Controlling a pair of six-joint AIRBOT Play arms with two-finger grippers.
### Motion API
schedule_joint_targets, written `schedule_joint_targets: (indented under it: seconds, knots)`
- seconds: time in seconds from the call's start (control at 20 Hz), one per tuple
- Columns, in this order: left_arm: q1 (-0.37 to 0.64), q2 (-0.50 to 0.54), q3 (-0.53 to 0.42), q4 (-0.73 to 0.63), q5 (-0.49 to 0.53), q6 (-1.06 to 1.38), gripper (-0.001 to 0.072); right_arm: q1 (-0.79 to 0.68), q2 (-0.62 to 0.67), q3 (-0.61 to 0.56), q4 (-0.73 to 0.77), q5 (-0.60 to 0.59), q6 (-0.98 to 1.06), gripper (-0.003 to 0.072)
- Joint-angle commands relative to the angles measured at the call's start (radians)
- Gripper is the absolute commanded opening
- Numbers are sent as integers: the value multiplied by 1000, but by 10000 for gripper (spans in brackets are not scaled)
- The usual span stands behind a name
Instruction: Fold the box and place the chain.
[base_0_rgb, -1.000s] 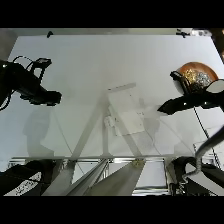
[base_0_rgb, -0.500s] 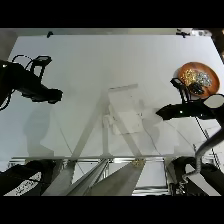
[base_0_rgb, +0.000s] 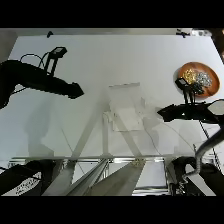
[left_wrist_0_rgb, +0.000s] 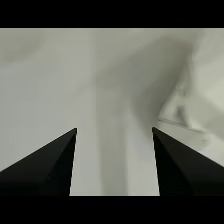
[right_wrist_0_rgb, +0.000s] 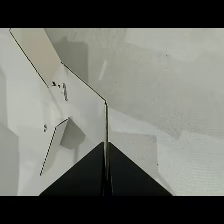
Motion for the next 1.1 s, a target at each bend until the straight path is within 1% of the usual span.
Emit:
schedule_joint_targets:
  seconds: [0.0, 0.2, 0.3, 0.4, 0.45, 0.55, 0.7, 0.85, 1.05]
  knots:
    - [0, -90, 0, -382, 21, 337, 524, 1, 4, -2, 5, 3, 2, 11]
    - [0, -268, 0, -408, 106, 443, 520, 1, 4, -2, 18, 12, -1, 11]
    - [0, -337, 1, -454, 114, 537, 510, 1, 4, -2, 18, 21, -1, 11]
    - [-8, -376, 1, -495, 113, 637, 497, 1, 4, -2, 18, 27, -1, 12]
    - [-18, -387, 1, -509, 110, 684, 494, 1, 4, -2, 18, 28, -1, 12]
    - [-51, -402, 1, -515, 86, 774, 416, 1, 4, -2, 18, 29, -1, 12]
    - [-109, -418, 1, -533, -15, 861, 415, 1, 4, -2, 18, 45, -1, 12]
    - [-133, -430, 2, -587, -25, 917, 415, 1, 4, -2, 18, 66, -1, 12]
    - [-135, -439, 2, -618, -45, 947, 415, 1, 4, -2, 18, 76, -1, 12]
